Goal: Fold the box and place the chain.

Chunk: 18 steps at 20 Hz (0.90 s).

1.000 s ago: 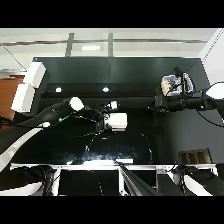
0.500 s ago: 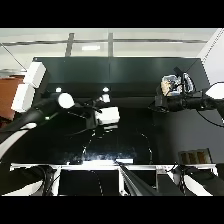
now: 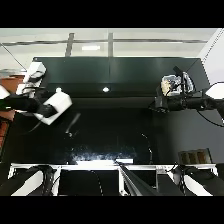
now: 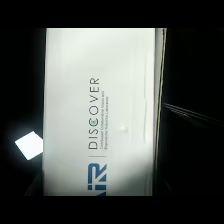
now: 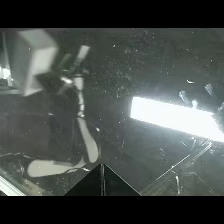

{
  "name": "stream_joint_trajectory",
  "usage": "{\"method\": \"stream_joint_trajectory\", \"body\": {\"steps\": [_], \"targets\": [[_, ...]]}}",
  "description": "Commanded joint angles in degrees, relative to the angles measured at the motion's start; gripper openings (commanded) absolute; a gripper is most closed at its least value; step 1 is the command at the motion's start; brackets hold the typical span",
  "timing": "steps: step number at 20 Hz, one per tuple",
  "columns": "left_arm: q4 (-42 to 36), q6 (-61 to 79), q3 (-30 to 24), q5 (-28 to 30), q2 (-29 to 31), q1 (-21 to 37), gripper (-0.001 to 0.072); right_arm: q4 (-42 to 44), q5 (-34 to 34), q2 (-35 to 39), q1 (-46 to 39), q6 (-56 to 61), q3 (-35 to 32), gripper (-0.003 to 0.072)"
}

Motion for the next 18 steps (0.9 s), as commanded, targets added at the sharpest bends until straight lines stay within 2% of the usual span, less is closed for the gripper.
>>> {"method": "stream_joint_trajectory", "body": {"steps": [1,4,6,8,11,14,16,18], "targets": [[1.8,-3.8,-0.7,-8.6,1.1,18.3,0.0394,0.1,-0.5,0.1,0.0,-1.7,0.0,0.0028],[4.9,-3.7,-0.7,-11.5,1.1,31.0,0.0395,0.0,-1.3,0.0,0.0,-1.8,0.0,0.0028],[4.6,-0.9,-0.7,-9.0,1.1,37.8,0.0399,0.0,-1.6,0.1,0.0,-1.8,0.0,0.0028],[3.9,4.4,-0.7,-5.8,1.1,42.0,0.0408,0.1,-1.9,0.0,0.0,-1.8,0.0,0.0028],[1.1,14.8,-0.8,-1.5,0.7,44.6,0.0408,0.1,-1.9,0.0,0.0,-1.3,0.0,0.0028],[-2.3,20.1,-0.9,4.5,-1.2,44.7,0.0408,0.1,-2.3,0.0,0.0,-0.4,0.0,0.0028],[-6.0,24.0,-1.2,5.4,-3.5,43.6,0.0409,0.2,-2.5,0.0,0.0,0.0,0.0,0.0028],[-5.5,24.5,-1.2,5.5,-6.3,42.1,0.0430,0.2,-2.7,0.1,0.0,1.1,0.0,0.0028]]}}
